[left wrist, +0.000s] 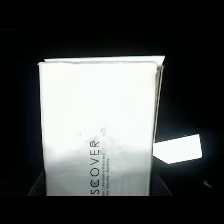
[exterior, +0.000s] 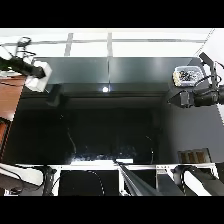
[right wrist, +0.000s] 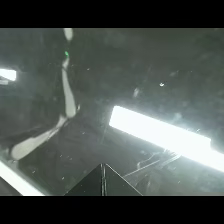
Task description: Fold the box and place the chain.
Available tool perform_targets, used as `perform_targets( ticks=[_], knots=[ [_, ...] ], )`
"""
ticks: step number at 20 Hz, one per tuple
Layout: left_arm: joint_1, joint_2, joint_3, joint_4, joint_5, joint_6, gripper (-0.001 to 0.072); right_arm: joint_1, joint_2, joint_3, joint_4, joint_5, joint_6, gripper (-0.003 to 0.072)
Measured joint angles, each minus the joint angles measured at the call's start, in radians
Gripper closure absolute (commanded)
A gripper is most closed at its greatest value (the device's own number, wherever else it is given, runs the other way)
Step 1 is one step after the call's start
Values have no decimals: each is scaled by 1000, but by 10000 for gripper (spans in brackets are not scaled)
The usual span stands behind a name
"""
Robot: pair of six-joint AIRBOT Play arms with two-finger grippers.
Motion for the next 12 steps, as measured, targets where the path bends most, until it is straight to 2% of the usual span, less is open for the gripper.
perform_targets(
  ticks=[4, 7, 8, 9, 12],
  knots=[
    [57, -179, 225, -26, -33, -7, 370, 1, 0, 0, 13, -18, 16, 673],
    [56, -281, 315, -23, -34, 11, 370, 1, 0, 0, 35, -23, 16, 673],
    [54, -303, 330, -23, -32, 13, 266, 1, 0, 0, 39, -28, 16, 673],
    [50, -323, 340, -19, -43, 16, -11, 1, 0, 0, 44, -35, 16, 673],
    [32, -333, 378, 7, -47, -6, -11, 1, 0, 0, 51, -48, 8, 673]
  ],
)
